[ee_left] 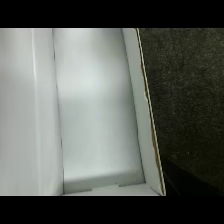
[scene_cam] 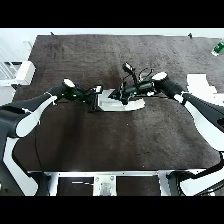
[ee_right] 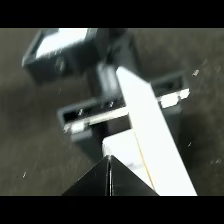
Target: Fold the box and place the chain.
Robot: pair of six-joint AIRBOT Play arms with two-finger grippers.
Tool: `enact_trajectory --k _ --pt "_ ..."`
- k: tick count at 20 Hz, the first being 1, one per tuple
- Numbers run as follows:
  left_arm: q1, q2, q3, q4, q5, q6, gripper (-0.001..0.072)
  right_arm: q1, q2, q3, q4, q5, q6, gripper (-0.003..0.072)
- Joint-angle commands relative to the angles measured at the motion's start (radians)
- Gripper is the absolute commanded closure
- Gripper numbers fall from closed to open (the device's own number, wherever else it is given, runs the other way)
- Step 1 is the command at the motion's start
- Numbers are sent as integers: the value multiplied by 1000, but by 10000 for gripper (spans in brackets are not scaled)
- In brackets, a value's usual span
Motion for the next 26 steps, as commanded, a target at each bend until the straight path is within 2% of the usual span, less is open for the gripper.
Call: enact_trajectory --k 1,7,12,19,26 --pt "0 0 1 -3 5 -2 241 10 0 0 55 -97 3 672" --pt "-1 0 1 -3 16 -18 241 -29 2 0 61 -103 4 672" --pt "0 0 1 -3 15 -18 241 -114 3 0 55 28 13 672" --pt "-1 0 1 -3 16 -19 241 -121 3 -9 55 -115 49 672" --pt "0 0 1 -3 16 -19 241 -122 3 -24 54 -166 62 672"
